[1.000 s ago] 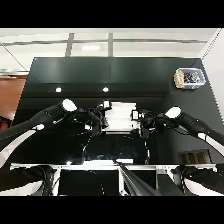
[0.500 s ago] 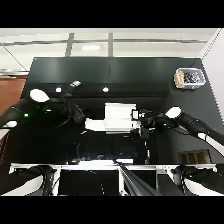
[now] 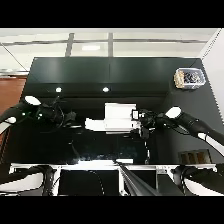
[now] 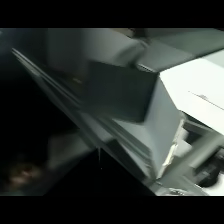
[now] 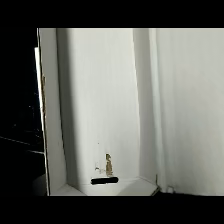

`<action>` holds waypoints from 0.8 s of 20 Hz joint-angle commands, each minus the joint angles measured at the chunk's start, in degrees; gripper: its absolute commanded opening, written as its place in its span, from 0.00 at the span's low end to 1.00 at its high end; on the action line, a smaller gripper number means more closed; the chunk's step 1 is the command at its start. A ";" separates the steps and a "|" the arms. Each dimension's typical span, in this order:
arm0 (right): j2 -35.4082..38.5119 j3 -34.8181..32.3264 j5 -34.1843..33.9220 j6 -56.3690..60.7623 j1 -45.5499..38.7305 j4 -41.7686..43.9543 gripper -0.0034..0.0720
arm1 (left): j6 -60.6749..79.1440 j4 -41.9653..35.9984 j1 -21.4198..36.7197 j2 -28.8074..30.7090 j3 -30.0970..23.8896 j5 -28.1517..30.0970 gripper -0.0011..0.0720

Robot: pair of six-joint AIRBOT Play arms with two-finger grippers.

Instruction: Fold the box and place the chain.

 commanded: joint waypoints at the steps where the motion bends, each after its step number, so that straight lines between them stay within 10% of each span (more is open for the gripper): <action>1: -0.04 0.02 0.02 -0.02 0.02 0.02 0.21 | 0.81 -6.05 -4.87 -4.17 -0.61 1.38 0.05; 13: -0.04 0.02 0.00 -0.02 0.02 0.02 0.21 | 8.66 -12.72 -9.22 -4.79 -0.26 5.18 0.05; 16: -0.04 0.02 0.02 -0.02 0.02 0.02 0.21 | 12.20 -12.39 -9.22 -4.79 1.70 2.36 0.38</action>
